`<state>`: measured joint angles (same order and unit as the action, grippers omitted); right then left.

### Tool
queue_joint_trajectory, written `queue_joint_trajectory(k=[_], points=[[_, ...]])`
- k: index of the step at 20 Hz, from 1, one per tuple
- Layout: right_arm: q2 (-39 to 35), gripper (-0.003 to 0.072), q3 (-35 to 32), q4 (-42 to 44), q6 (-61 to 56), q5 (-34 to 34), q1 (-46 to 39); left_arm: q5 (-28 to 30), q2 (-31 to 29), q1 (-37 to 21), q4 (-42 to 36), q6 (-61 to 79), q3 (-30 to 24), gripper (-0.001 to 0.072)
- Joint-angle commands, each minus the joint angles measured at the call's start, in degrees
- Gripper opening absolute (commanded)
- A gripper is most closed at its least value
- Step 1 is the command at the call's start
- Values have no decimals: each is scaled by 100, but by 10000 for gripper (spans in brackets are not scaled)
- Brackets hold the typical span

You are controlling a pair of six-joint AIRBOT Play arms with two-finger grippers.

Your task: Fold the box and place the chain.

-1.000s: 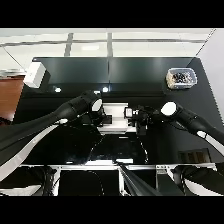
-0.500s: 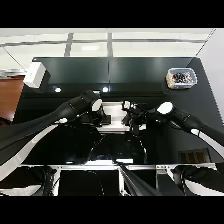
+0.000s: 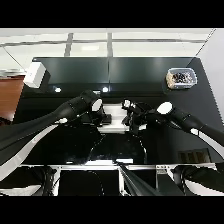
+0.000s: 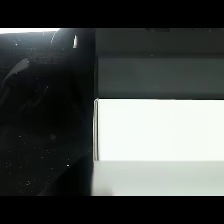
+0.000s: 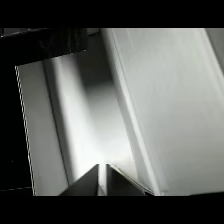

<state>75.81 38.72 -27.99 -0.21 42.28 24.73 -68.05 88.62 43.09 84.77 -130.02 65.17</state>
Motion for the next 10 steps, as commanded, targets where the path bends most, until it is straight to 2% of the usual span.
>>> queue_joint_trajectory(k=[1, 2, 5, 8, 10], points=[[-22, 286, 4, -273, -271, 46, -4, 4, 0, -4, 4, -2, 4, 27], [-85, 21, 7, -520, -439, 83, -11, 4, 0, -4, 2, -2, 4, 27], [-442, 13, 9, -1060, -2011, 186, -365, 2, 0, -4, 17, 2, 4, 27], [-800, 13, 9, -1390, -2553, 1401, -1246, 122, 0, -22, 26, 66, 4, 28], [-953, 13, 9, -1388, -3386, 1845, -2031, 142, 0, -28, 4, 66, 4, 29]])
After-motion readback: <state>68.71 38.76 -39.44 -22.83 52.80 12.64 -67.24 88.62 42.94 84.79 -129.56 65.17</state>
